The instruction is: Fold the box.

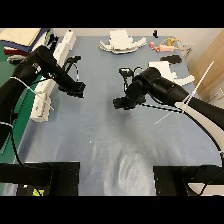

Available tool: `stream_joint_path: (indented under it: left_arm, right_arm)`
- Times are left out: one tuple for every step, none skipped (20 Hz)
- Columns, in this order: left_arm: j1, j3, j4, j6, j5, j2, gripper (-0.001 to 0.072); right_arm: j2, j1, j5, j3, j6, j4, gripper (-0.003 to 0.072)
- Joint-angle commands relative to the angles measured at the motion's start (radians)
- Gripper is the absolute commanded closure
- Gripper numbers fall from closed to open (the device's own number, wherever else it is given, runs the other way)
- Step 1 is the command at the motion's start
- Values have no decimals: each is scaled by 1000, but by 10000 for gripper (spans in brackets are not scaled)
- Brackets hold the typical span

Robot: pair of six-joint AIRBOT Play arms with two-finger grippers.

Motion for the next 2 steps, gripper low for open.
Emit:
stream_joint_path:
  left_arm:
    - [-1,1,-1,0,2,-4,697]
    - [-1,1,-1,0,2,-4,697]
  right_arm:
    - [-2,1,-2,3,1,4,687]
    - [-2,1,-2,3,0,4,686]
